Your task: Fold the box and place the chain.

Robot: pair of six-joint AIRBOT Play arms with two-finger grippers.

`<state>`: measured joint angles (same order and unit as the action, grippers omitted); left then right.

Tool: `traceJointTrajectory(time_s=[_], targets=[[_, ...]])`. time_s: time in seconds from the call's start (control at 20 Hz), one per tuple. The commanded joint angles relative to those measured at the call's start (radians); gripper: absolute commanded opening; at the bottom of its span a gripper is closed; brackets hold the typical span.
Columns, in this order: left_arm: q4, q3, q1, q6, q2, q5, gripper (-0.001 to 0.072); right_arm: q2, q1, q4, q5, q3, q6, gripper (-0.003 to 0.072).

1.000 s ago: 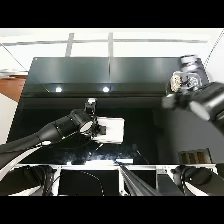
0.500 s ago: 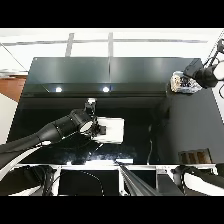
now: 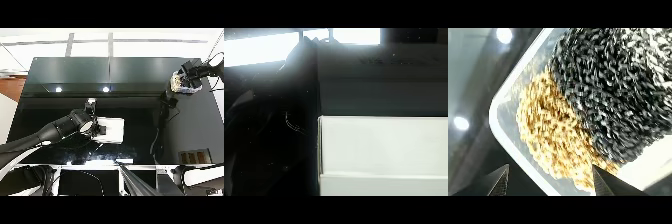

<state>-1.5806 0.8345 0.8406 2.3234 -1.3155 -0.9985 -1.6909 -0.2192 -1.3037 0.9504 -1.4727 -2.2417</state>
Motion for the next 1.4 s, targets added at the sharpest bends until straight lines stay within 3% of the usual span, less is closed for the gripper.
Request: traceJointTrajectory(time_s=[0.0, 0.5, 0.7, 0.8, 1.05, 1.35], targets=[[-0.001, 0.001, 0.0, 0.0, 0.0, 0.003, 0.0031, -0.043, -0.005, 0.051, -0.041, -0.014, -0.057, 0.0562], [-0.001, 0.001, 0.0, 0.0, 0.0, 0.003, 0.0031, -0.103, -0.005, 0.094, -0.1, -0.016, -0.084, 0.0558], [0.0, 0.001, 0.0, 0.0, 0.0, 0.003, 0.0031, -0.108, -0.006, 0.159, -0.116, -0.019, 0.025, 0.0127], [0.0, 0.001, 0.0, 0.0, 0.0, 0.003, 0.0031, -0.106, -0.01, 0.169, -0.092, -0.027, 0.075, 0.0045], [0.0, 0.001, 0.0, 0.0, 0.0, 0.003, 0.0031, -0.054, -0.032, 0.171, 0.017, -0.036, 0.238, 0.0041], [0.003, 0.001, 0.0, 0.0, 0.0, 0.003, 0.0031, 0.174, -0.082, 0.171, 0.053, -0.038, 0.429, 0.004]])
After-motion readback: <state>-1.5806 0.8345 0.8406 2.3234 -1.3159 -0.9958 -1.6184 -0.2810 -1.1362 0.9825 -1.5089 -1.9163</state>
